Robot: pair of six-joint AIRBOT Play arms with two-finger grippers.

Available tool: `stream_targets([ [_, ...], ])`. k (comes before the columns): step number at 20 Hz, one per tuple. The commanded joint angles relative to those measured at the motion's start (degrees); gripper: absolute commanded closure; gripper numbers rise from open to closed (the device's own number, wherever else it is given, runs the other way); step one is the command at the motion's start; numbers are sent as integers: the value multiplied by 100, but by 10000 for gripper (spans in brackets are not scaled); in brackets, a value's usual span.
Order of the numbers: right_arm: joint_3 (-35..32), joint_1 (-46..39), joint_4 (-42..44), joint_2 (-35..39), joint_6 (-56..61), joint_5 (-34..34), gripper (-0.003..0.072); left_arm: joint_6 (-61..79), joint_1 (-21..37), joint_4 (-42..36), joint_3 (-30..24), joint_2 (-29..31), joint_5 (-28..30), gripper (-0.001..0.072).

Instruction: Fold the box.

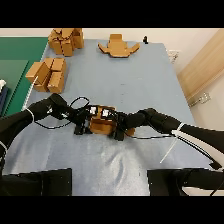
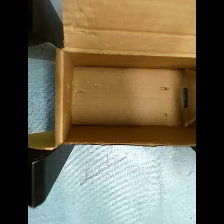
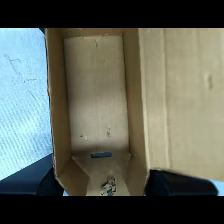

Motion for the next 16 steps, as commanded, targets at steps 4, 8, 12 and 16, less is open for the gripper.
stream_targets([
  [4, 0, -33, -122, 308, 149, -455, -34, -243, -24, 79, 2, 0, 33, 482],
  [8, 0, -33, -798, 568, 809, -931, -34, -538, -24, 256, 2, 0, 190, 482],
  [12, 0, -33, -1147, 846, 1233, -1257, -34, -562, -24, 313, 2, 0, 203, 482],
  [16, 0, -308, -1408, 1255, 1770, -1443, -34, -562, -24, 378, 2, 0, 232, 483],
])
